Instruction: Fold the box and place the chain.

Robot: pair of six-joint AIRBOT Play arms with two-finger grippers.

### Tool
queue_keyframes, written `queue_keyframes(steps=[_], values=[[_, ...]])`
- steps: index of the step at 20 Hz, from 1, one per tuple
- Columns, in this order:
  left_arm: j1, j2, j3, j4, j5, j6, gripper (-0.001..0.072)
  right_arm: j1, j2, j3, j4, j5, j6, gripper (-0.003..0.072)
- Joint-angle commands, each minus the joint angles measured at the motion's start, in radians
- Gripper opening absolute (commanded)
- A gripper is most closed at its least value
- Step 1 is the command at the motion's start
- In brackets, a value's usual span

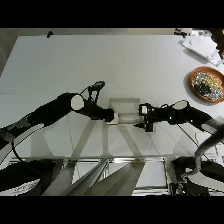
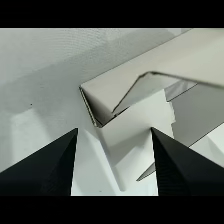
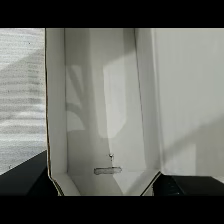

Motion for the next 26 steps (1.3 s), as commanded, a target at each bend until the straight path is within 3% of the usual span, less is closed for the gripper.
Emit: queue_keyframes(steps=[1,3,6,12,16,18,20,26], values=[[-0.026,-0.047,0.053,0.060,-0.066,-0.121,0.0526,0.001,0.000,0.000,0.000,0.000,0.000,0.0465],[-0.041,-0.070,0.077,0.069,-0.084,-0.154,0.0569,0.001,0.000,0.000,0.000,0.000,0.000,0.0465],[-0.056,-0.074,0.106,0.090,-0.080,-0.179,0.0569,0.001,0.000,0.000,0.000,0.000,0.000,0.0465],[-0.101,-0.091,0.118,0.316,-0.098,-0.391,0.0560,0.001,0.000,0.000,0.000,0.000,0.000,0.0465],[-0.145,-0.116,0.124,0.347,-0.089,-0.507,0.0548,0.001,0.000,0.000,0.000,0.000,0.000,0.0465],[-0.163,-0.131,0.142,0.347,-0.089,-0.523,0.0479,0.001,0.000,0.000,0.000,0.000,0.000,0.0465],[-0.182,-0.151,0.168,0.349,-0.088,-0.533,0.0478,0.001,0.000,0.000,0.000,0.000,0.000,0.0465],[-0.204,-0.233,0.278,0.391,-0.212,-0.566,0.0478,0.001,0.000,0.000,0.000,0.000,0.000,0.0465]])
